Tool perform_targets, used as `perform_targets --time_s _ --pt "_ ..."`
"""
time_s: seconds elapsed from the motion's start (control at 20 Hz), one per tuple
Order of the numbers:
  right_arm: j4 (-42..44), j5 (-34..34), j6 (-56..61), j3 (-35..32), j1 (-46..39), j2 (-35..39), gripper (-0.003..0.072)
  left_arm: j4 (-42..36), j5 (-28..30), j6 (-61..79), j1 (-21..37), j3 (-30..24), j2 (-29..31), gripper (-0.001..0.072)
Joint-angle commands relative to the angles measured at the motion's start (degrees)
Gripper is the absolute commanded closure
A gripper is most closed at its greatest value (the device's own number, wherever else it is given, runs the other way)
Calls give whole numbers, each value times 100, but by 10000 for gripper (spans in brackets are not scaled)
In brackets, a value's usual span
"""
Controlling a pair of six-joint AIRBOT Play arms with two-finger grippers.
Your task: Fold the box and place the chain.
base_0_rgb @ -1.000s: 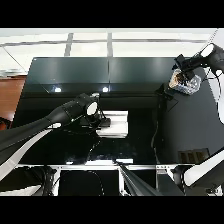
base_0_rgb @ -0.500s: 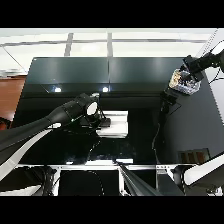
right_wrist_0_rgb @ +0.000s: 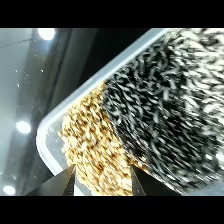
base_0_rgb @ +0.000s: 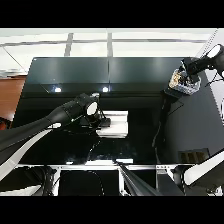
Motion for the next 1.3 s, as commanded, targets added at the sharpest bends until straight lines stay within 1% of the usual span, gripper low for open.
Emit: perform_targets --time_s 0.0,0.1,0.15,0.25,0.3,0.45,0.6,0.7,0.85,1.1,1.25 --pt "382 -332 127 -2 11 -210 289 0 2 0 0 2 -2 683" --pt "286 -260 116 -2 9 -269 289 0 2 0 0 2 -2 683" --pt "164 -188 70 -2 9 -275 366 0 2 0 0 2 -2 682" --pt "90 -9 -317 -2 0 -273 617 0 2 0 0 2 -2 682" --pt "129 59 -662 -2 -4 -258 669 0 4 0 0 2 -2 683" --pt "367 345 -2133 0 7 -48 663 -11 4 0 0 2 -2 682" --pt "374 599 -3128 0 9 463 662 -138 2 0 0 2 -2 683" --pt "424 693 -3659 0 9 986 663 -153 4 0 0 2 -2 683" --pt "645 695 -4304 0 9 2000 663 -149 4 0 0 2 -2 682" --pt "1054 662 -4854 0 9 3768 663 -149 9 0 0 2 -2 682" --pt "1587 831 -5075 0 9 4531 663 -149 9 0 0 2 -2 683"
